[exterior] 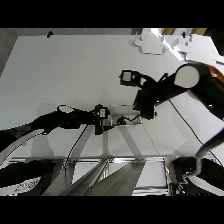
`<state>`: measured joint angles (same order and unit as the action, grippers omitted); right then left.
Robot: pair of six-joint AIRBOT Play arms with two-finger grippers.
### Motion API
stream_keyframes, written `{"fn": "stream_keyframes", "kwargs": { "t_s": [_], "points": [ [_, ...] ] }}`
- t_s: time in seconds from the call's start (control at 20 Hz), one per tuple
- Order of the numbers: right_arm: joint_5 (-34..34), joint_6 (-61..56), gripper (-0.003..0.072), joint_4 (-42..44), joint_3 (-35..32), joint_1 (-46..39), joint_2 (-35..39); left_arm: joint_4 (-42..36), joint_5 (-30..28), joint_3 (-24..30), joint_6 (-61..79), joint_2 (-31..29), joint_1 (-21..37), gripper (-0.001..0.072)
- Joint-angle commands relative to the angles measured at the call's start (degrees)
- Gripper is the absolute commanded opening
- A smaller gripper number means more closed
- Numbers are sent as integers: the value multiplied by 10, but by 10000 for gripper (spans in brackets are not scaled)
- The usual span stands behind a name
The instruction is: Fold the box and place the chain.
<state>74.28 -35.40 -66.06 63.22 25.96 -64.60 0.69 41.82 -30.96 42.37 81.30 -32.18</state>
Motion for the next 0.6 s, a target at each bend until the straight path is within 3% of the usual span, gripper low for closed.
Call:
{"fn": "stream_keyframes", "kwargs": {
  "t_s": [0.0, 0.2, 0.4, 0.55],
  "points": [
    [67, 117, 169, 2, -11, -87, 27, 0, 0, 0, 0, 0, 0, 29],
    [6, 170, 148, 2, -88, -169, 24, 0, 0, 0, 0, 0, 0, 29],
    [-48, 295, 162, 47, -179, -176, 0, 0, 0, 0, 0, 0, 0, 29],
    [-83, 369, 231, 92, -204, -162, -40, 0, 0, 0, 0, 0, 0, 29]
  ]
}}
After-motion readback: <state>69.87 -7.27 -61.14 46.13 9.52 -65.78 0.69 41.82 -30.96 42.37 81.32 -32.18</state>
